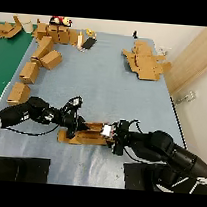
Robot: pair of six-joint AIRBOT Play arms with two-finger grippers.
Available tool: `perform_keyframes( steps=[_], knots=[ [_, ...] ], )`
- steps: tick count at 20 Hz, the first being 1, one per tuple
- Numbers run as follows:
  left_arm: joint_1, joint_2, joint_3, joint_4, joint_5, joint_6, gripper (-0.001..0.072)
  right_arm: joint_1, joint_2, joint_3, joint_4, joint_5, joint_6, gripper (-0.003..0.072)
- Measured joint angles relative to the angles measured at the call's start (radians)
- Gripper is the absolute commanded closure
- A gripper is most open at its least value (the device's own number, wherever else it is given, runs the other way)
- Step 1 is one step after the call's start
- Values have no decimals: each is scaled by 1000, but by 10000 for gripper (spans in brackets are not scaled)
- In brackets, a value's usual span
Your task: Fold the box.
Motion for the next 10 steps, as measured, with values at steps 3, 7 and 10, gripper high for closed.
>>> perform_keyframes(
  steps=[3, 7, 10],
  knots=[
    [0, 0, 0, 0, 0, 0, 699, -116, -19, 0, 208, -13, -252, 107],
    [0, 0, 0, 0, 0, 0, 698, -248, -74, 6, 452, -92, -546, 107],
    [0, 0, 0, 0, 0, 0, 699, -288, -129, 18, 547, -137, -673, 107]
  ],
)
